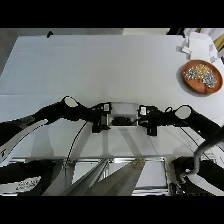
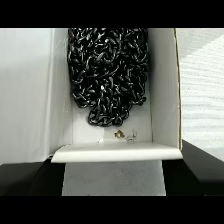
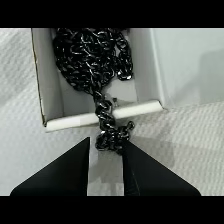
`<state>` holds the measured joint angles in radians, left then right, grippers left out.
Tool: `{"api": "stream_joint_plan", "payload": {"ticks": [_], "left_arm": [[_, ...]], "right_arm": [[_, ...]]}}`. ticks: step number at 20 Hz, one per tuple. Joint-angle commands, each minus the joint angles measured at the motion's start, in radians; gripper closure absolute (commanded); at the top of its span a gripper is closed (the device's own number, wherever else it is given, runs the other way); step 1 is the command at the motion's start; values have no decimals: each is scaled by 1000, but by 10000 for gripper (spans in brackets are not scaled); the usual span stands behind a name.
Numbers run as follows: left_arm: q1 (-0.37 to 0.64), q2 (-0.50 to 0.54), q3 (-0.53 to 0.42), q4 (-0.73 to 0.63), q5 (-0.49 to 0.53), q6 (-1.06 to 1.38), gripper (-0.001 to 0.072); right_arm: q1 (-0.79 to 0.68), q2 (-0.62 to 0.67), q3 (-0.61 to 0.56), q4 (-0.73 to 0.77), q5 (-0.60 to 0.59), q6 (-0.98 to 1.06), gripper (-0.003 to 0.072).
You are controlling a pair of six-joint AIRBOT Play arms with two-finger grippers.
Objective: Fold the box and place the chain.
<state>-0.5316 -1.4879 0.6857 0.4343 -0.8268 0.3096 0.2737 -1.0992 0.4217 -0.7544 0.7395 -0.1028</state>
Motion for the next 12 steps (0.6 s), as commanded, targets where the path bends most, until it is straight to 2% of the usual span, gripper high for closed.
{"api": "stream_joint_plan", "payload": {"ticks": [1, 8, 10, 11, 12], "left_arm": [[0, 1, 0, 0, 0, 0, 566], [0, 1, 0, 0, 0, 0, 566], [0, 0, 0, 0, 0, 0, 566], [0, 1, 0, 0, 0, 0, 566], [0, 1, 0, 0, 0, 0, 566]], "right_arm": [[2, -14, -1, 24, -42, -11, 461], [2, -51, -1, 52, -45, -11, 462], [2, -73, -1, 52, -46, -11, 481], [2, -75, -1, 52, -45, -11, 526], [2, -75, 0, 52, -45, -11, 531]]}}
